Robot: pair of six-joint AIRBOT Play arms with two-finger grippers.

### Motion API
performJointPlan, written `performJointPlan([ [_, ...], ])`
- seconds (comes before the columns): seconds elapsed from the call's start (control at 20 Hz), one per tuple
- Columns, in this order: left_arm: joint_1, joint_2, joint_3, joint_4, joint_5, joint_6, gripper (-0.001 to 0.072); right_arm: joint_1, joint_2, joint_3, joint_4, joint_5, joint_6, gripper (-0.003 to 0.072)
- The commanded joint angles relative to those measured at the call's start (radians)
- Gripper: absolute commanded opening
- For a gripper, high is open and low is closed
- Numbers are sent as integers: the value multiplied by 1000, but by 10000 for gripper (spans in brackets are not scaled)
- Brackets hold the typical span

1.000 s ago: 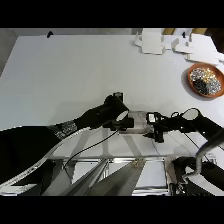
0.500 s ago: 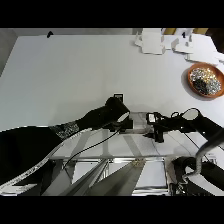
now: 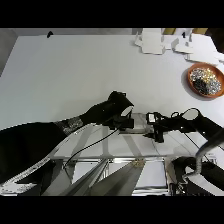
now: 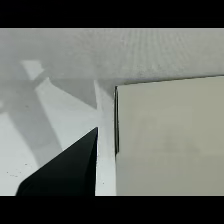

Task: Fold the box and place the chain.

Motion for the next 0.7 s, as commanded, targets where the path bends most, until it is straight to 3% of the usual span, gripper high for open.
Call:
performJointPlan([
  [0.0,-10,-36,19,-24,-11,14,59,0,1,1,3,2,-1,463],
  [0.05,-11,-39,19,-24,-5,13,6,0,1,1,3,2,-1,463],
  [0.2,-10,-40,19,-29,-2,11,6,0,1,1,3,1,-1,463],
  [0.25,-8,-40,19,-32,-7,11,26,0,1,1,3,2,-1,463],
  [0.35,0,-28,19,-38,-24,14,153,0,1,1,3,2,-1,463],
  [0.4,6,-15,19,-39,-32,15,175,0,1,1,3,1,-1,463],
  [0.65,51,95,19,-52,-35,157,176,0,1,1,3,1,-1,463],
])
